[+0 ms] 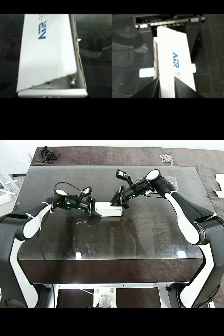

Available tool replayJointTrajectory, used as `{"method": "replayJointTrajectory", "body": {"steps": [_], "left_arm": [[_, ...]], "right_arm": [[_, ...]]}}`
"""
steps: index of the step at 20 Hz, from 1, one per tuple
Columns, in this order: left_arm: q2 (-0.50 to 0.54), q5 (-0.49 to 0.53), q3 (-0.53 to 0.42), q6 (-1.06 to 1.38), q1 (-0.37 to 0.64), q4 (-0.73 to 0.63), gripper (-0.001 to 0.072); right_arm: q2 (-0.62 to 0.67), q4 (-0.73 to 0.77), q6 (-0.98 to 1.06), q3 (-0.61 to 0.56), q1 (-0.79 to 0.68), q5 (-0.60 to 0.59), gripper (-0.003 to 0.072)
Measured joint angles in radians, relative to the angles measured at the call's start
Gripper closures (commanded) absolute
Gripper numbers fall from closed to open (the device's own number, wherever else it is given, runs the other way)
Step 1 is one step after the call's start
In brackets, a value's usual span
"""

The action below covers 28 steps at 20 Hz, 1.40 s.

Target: Fold the box and place the chain.

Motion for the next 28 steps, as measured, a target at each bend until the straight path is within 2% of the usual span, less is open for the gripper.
{"method": "replayJointTrajectory", "body": {"steps": [7, 14, 18, 21, 23, 28], "left_arm": [[0.0, -0.007, 0.0, 0.009, 0.0, 0.002, 0.0184], [0.0, -0.009, -0.001, 0.005, -0.002, 0.004, 0.0184], [0.001, 0.007, 0.0, -0.005, 0.002, -0.008, 0.0184], [0.001, 0.001, 0.0, -0.002, -0.002, -0.003, 0.0184], [0.001, 0.0, 0.0, -0.001, -0.001, -0.002, 0.0184], [0.001, -0.001, 0.0, 0.002, -0.001, 0.0, 0.0184]], "right_arm": [[0.0, -0.006, -0.005, -0.055, 0.012, 0.027, 0.047], [0.002, 0.063, -0.06, -0.125, 0.006, 0.058, 0.0473], [0.02, 0.123, -0.069, -0.13, -0.014, 0.097, 0.0553], [0.06, 0.189, -0.071, -0.131, -0.04, 0.134, 0.057], [0.103, 0.228, -0.058, -0.134, -0.055, 0.156, 0.067], [0.265, 0.246, 0.036, -0.213, -0.071, 0.157, 0.0675]]}}
